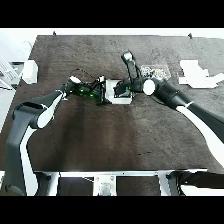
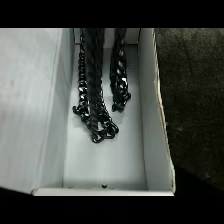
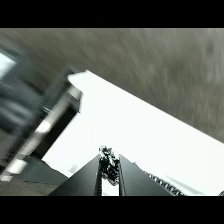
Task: Fold the box and place the chain.
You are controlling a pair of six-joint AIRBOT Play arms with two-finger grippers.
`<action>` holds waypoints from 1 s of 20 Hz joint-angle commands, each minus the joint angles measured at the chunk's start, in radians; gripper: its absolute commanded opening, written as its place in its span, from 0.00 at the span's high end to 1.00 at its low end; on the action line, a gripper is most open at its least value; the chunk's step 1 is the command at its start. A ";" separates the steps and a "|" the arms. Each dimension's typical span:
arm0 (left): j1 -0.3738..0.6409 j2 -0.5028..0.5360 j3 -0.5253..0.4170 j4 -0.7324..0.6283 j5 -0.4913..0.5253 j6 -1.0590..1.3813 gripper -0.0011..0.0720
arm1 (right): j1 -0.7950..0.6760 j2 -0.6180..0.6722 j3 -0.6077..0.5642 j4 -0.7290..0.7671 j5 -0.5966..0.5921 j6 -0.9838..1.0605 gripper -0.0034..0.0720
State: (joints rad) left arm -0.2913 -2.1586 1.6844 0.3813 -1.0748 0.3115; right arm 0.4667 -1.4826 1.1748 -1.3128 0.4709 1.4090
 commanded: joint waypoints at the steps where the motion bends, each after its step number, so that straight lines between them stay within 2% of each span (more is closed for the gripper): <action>1: 0.001 0.000 0.000 0.000 0.000 0.000 0.67 | -0.007 -0.053 -0.068 0.030 -0.085 0.005 0.60; 2: 0.001 0.000 0.000 0.000 0.000 0.000 0.67 | -0.012 -0.045 -0.062 0.020 -0.085 0.005 0.30; 6: 0.001 0.000 0.000 0.000 0.000 0.000 0.67 | -0.087 0.056 -0.061 -0.005 -0.084 0.005 0.29; 8: 0.001 0.000 0.000 0.000 0.000 0.000 0.67 | -0.164 0.103 -0.062 -0.003 -0.084 0.008 0.29; 10: 0.001 0.000 0.000 0.000 0.000 0.000 0.67 | -0.267 0.097 -0.062 -0.003 -0.063 0.056 0.25; 13: 0.001 0.000 0.000 0.000 0.000 0.000 0.67 | -0.417 0.009 -0.056 0.089 -0.003 0.022 0.23; 15: 0.001 0.000 0.000 0.000 0.000 0.000 0.67 | -0.476 -0.076 -0.020 0.219 0.047 -0.098 0.23; 18: 0.001 0.000 0.000 0.000 0.000 0.000 0.67 | -0.517 -0.208 0.092 0.415 0.164 -0.301 0.23; 20: 0.001 0.000 0.000 0.000 0.000 0.000 0.67 | -0.523 -0.300 0.196 0.476 0.235 -0.365 0.22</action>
State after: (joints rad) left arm -0.2913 -2.1586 1.6844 0.3809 -1.0748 0.3119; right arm -0.0231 -1.6730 1.2671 -0.9871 0.5934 1.1892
